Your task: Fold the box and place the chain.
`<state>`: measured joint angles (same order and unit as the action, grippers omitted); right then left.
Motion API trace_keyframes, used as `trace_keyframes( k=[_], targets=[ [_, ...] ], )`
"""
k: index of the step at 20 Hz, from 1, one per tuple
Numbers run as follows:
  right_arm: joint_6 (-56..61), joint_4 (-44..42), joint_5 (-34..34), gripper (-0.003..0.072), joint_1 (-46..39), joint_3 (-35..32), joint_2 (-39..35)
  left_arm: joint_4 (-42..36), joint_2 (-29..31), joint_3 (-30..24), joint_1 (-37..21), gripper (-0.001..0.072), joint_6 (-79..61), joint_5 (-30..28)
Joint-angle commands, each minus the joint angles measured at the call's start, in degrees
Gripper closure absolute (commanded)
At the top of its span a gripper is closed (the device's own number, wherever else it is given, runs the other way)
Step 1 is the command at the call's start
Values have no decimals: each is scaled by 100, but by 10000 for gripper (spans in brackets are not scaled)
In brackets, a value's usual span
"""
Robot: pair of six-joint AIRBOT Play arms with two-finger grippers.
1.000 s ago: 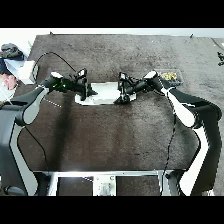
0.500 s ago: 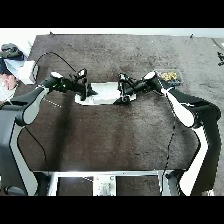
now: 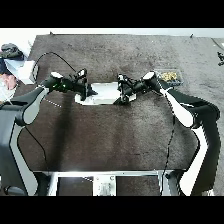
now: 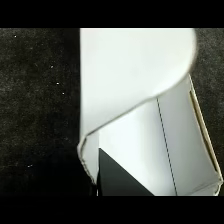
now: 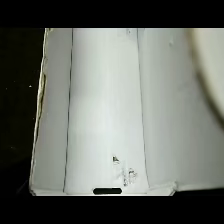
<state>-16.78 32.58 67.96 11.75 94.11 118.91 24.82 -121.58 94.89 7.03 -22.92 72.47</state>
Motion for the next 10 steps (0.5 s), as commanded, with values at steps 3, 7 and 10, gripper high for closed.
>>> trace_keyframes(
  k=[3, 7, 10],
  targets=[
    [13, -83, -42, 102, 2, 4, 2, 2, 2, -2, 0, 699, 0, -2],
    [116, 133, -44, 50, 2, 4, 2, 2, 2, -2, 0, 699, 0, 0],
    [144, 190, -44, 76, 2, 4, 2, 2, 2, -2, 0, 700, 0, -2]
  ],
)
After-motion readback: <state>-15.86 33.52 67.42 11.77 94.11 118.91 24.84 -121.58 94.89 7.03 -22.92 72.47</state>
